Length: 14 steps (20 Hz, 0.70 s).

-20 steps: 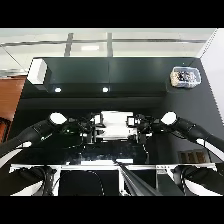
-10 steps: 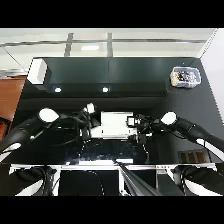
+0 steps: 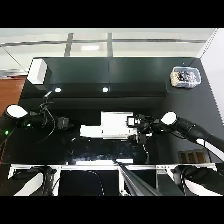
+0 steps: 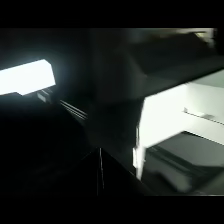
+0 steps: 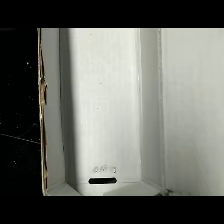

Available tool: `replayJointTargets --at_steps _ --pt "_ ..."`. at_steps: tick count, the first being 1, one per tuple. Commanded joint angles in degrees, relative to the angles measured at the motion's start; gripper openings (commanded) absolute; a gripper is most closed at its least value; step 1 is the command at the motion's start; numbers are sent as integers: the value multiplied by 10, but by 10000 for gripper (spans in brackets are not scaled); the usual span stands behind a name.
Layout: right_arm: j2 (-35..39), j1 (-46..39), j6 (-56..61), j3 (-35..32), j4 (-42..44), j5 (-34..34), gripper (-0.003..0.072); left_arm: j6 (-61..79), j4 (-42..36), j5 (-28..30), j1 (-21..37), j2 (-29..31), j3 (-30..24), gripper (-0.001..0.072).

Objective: Fold the box and place the chain.

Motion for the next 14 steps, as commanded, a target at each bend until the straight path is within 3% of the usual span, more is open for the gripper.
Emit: replayJointTargets --at_steps 1,7,10,14 --pt "0 0 0 0 0 0 190 -58 -84 -81 57 -70 -22 21" --pt "0 0 0 0 0 0 190 -52 -98 14 -67 -136 -14 21" --pt "0 0 0 0 0 0 191 48 -151 -10 -119 -158 -1 22" --pt "0 0 0 0 0 0 191 129 -226 -19 -126 -167 6 22"
